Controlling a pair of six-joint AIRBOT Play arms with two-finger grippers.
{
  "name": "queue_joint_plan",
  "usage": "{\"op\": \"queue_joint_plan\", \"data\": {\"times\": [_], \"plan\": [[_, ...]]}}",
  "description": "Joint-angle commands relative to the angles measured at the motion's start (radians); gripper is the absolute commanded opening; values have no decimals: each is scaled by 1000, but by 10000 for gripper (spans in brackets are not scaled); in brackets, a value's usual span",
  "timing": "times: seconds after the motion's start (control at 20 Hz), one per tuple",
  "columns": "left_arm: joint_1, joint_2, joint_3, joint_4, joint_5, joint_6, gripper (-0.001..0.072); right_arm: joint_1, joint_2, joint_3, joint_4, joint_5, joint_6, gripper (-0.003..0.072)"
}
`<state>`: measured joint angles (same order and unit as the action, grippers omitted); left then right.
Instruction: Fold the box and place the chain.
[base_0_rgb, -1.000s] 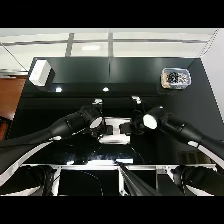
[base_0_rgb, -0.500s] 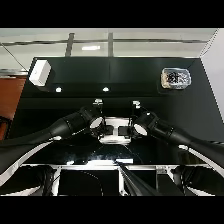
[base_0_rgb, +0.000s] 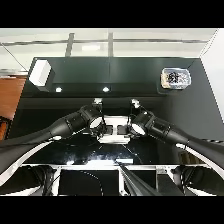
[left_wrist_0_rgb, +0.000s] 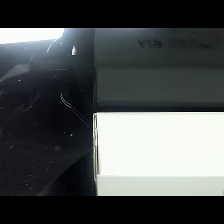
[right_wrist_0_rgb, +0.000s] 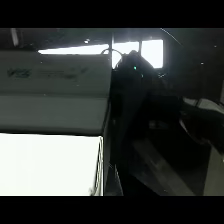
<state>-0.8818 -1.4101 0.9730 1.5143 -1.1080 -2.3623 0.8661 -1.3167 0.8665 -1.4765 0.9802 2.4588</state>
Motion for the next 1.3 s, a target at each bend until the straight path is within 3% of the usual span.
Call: {"op": "queue_joint_plan", "data": {"times": [0.0, 0.05, 0.1, 0.25, 0.3, 0.35, 0.4, 0.6, 0.8, 0.9, 1.0, 1.1, 1.25], "plan": [[0, 0, 0, -5, 7, 0, 26, 1, -2, 5, 6, -11, 2, 190], [0, 0, 0, -5, 7, 0, 26, 1, -2, 5, 6, -11, 2, 89], [0, 0, 0, -5, 7, 0, 26, 2, -3, 5, 6, -14, 2, 35], [0, 0, 0, -5, 7, 0, 26, 1, -5, 5, 6, -8, 2, 18], [0, 0, 0, -5, 7, 0, 26, -2, -4, 5, 6, -8, 2, 133], [0, 0, 0, -4, 7, 0, 26, -8, -4, 6, 10, 0, 2, 346], [0, 0, 0, -5, 7, 0, 25, -16, 0, 7, 9, 24, -6, 388], [0, 0, 0, -4, 6, 0, 26, -47, 91, 14, 37, 122, -199, 388], [0, 0, 0, -4, 6, 0, 25, -111, 327, 50, -8, 241, -332, 388], [0, 0, 0, -4, 5, 0, 26, -198, 429, 50, -157, 293, -351, 387], [0, 0, 0, -4, 5, 0, 26, -311, 444, 47, -386, 328, -351, 386], [0, 0, 0, -4, 6, 0, 26, -455, 407, 22, -488, 222, -358, 386], [0, -1, 0, -4, 7, 0, 25, -668, 271, 21, -441, -92, -388, 386]]}}
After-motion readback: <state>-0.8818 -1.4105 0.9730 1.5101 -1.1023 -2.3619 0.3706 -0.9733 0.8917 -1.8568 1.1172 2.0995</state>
